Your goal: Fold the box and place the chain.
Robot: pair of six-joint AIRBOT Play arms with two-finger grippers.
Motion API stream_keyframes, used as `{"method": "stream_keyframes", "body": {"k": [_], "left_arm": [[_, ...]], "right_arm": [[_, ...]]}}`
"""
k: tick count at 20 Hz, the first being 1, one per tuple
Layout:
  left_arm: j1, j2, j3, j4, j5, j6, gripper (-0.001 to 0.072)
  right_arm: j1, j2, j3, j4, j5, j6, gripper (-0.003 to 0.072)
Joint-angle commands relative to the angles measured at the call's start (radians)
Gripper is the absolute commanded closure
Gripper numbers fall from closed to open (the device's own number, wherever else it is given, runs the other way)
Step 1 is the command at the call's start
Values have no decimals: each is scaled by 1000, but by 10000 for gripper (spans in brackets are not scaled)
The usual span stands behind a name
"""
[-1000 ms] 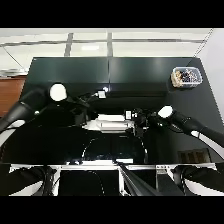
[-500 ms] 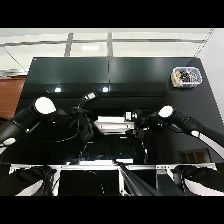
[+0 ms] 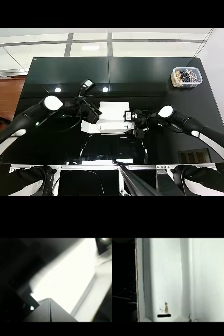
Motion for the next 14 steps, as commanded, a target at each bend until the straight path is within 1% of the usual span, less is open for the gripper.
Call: {"method": "stream_keyframes", "body": {"k": [1,3,5,8,9,11,14], "left_arm": [[0,-140,98,141,-82,-17,681],[0,-189,125,138,-118,-17,681],[-8,-210,133,139,-164,-17,680],[-6,-212,136,138,-143,-17,681],[-3,-206,148,147,-153,-18,681],[19,-158,163,169,-164,-25,681],[100,-19,149,197,-219,-16,682]], "right_arm": [[1,0,0,0,-1,2,263],[1,0,0,0,-1,2,263],[1,0,0,1,-3,4,263],[1,0,0,8,-18,14,264],[1,0,0,7,-22,16,263],[1,0,0,7,-22,16,263],[1,0,0,7,-27,17,263]]}}
